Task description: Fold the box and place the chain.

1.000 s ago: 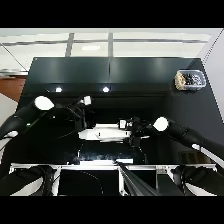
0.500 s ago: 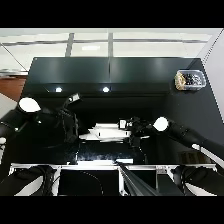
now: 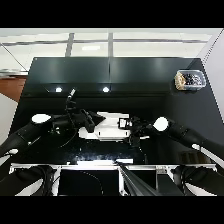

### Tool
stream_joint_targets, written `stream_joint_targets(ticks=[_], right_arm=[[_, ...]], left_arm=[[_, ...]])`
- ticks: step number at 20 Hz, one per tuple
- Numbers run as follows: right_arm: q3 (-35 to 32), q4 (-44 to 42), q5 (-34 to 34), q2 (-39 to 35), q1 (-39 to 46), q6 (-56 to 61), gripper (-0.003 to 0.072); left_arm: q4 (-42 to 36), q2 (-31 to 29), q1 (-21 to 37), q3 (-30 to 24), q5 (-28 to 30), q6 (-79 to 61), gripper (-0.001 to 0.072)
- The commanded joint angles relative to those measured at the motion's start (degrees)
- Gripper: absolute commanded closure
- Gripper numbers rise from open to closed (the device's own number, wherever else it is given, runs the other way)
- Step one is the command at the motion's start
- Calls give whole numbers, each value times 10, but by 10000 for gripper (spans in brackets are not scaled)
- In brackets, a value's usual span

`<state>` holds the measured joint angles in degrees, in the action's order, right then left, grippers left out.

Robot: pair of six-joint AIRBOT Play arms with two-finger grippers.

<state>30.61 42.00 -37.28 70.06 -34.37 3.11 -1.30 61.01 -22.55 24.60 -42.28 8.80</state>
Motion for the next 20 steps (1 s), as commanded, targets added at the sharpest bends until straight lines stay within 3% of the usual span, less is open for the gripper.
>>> stream_joint_targets(ticks=[1,7,12,17,20], right_arm=[[0,0,0,0,0,1,156],[0,0,0,0,0,1,156],[0,0,0,0,0,1,156],[0,0,0,0,0,1,156],[0,0,1,0,0,1,157]], left_arm=[[-25,29,-23,-4,96,-35,681],[-19,115,-50,8,90,-34,682],[42,124,-49,44,71,-17,682],[208,68,18,76,1,36,681],[281,9,90,76,-83,36,648]])
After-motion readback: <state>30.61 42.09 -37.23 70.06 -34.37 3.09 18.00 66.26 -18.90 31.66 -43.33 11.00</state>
